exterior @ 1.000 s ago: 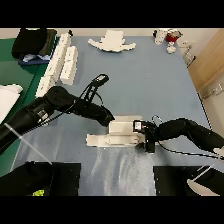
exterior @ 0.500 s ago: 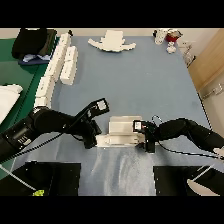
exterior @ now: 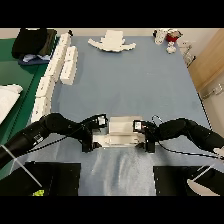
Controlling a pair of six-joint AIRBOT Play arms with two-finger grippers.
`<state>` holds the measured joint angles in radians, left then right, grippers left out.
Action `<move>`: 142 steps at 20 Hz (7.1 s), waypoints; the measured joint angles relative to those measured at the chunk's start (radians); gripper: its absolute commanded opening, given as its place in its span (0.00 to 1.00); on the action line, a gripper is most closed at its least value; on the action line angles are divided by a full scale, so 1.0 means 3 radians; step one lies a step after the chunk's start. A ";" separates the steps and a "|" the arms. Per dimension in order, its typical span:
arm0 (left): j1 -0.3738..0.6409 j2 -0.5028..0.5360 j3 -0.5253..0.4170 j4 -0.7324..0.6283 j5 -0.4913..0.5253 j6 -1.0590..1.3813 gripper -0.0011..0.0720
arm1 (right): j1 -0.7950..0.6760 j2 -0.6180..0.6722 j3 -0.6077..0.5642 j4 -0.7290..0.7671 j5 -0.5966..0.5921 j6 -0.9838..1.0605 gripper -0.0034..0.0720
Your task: Fold the box.
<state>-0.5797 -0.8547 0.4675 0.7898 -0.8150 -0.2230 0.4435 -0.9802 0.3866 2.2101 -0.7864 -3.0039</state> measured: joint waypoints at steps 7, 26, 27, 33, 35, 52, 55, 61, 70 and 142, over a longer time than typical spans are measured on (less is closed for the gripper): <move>0.0017 -0.0478 -0.0043 -0.0582 0.0252 0.0740 0.56 | 0.0000 0.0000 0.0001 0.0000 -0.0001 0.0000 0.70; -0.0128 -0.0688 -0.0042 -0.1280 0.0454 0.1095 0.24 | 0.0000 0.0000 0.0000 0.0000 0.0000 0.0001 0.70; -0.0132 -0.0707 -0.0042 -0.1311 0.0456 0.1111 0.26 | 0.0000 0.0000 0.0001 0.0000 0.0000 0.0001 0.70; -0.0146 -0.0748 -0.0042 -0.1371 0.0490 0.1146 0.66 | 0.0000 0.0000 0.0001 0.0001 0.0000 0.0001 0.70; -0.0146 -0.0752 -0.0042 -0.1377 0.0493 0.1151 0.66 | 0.0000 0.0000 0.0001 0.0000 0.0000 0.0001 0.70; 0.0155 -0.0256 -0.0042 -0.0748 0.0305 -0.0373 0.03 | 0.0000 0.0000 0.0001 0.0000 0.0000 0.0001 0.70; 0.0388 0.0020 -0.0042 -0.0476 0.0258 -0.1185 0.03 | 0.0000 0.0000 0.0000 0.0000 0.0000 0.0000 0.70; 0.1052 0.0526 -0.0079 0.0491 -0.0230 -0.2976 0.03 | 0.0000 0.0000 0.0001 0.0000 -0.0001 0.0001 0.70; 0.1302 0.0652 -0.0626 0.0289 -0.0306 -0.3583 0.03 | 0.0000 0.0000 0.0000 0.0001 -0.0001 0.0000 0.70; -0.0684 -0.0373 0.0362 0.0409 0.0445 -0.5207 0.42 | 0.0000 0.0000 0.0001 -0.0011 0.0000 0.0001 0.70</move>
<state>-0.7849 -0.9665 0.5762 0.9127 -0.6815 -1.7851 0.4435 -0.9802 0.3870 2.2066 -0.7864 -3.0035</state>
